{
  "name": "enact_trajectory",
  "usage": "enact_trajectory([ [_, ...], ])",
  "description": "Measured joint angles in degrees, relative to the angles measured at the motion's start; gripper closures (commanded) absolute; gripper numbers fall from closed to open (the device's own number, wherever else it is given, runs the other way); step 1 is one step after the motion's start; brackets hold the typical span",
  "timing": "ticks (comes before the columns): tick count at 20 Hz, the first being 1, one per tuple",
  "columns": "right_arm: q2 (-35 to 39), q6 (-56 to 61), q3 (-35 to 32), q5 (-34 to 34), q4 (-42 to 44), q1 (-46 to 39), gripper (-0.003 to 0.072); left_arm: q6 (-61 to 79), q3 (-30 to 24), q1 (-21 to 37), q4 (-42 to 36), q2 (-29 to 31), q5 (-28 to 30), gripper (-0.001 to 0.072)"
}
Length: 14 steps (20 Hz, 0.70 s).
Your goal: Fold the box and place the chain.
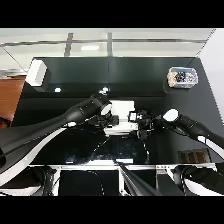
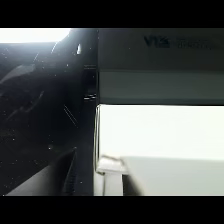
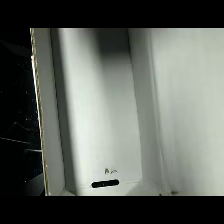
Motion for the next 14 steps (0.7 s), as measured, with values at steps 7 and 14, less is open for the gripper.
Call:
enact_trajectory([
  [7,0.0,0.0,0.0,0.0,0.0,0.0,0.0258,0.0,0.0,-0.1,-0.2,-0.2,-0.3,0.0683],
  [14,0.0,0.1,0.0,0.0,0.0,0.0,0.0258,0.2,0.0,-0.1,-0.1,-0.2,0.4,0.0682],
])
